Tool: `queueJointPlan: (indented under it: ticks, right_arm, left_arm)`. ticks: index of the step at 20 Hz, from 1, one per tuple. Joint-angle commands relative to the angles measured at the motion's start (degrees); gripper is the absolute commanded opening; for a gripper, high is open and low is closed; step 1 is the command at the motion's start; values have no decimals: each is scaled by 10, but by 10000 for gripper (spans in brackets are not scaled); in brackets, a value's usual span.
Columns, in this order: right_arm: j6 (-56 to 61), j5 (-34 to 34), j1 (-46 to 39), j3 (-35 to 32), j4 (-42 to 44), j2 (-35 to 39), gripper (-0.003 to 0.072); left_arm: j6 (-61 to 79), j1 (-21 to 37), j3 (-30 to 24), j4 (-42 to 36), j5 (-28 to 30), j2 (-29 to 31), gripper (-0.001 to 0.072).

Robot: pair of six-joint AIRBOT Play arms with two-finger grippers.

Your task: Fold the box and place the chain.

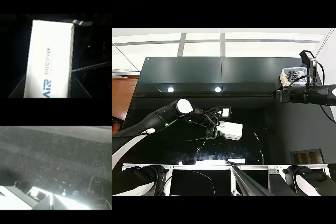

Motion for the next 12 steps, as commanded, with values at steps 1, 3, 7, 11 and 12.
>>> queueJointPlan:
  ticks: [1, 3, 7, 11, 12]
  right_arm:
    - [0, 0, 0, 0, 0, 0, 40]
    - [0, 0, 0, 0, 0, 0, 40]
    - [0, -1, 0, 0, 0, 0, 40]
    - [0, -2, 0, 0, 0, 0, 40]
    - [0, -3, 0, 0, 0, 0, 40]
  left_arm:
    - [0, 0, 0, 2, 3, -6, 710]
    - [0, -5, 0, 2, 12, -15, 710]
    - [0, -38, 0, -3, 52, -44, 710]
    - [-31, -49, 2, 24, 65, -49, 550]
    - [-46, -49, 2, 54, 65, -47, 397]
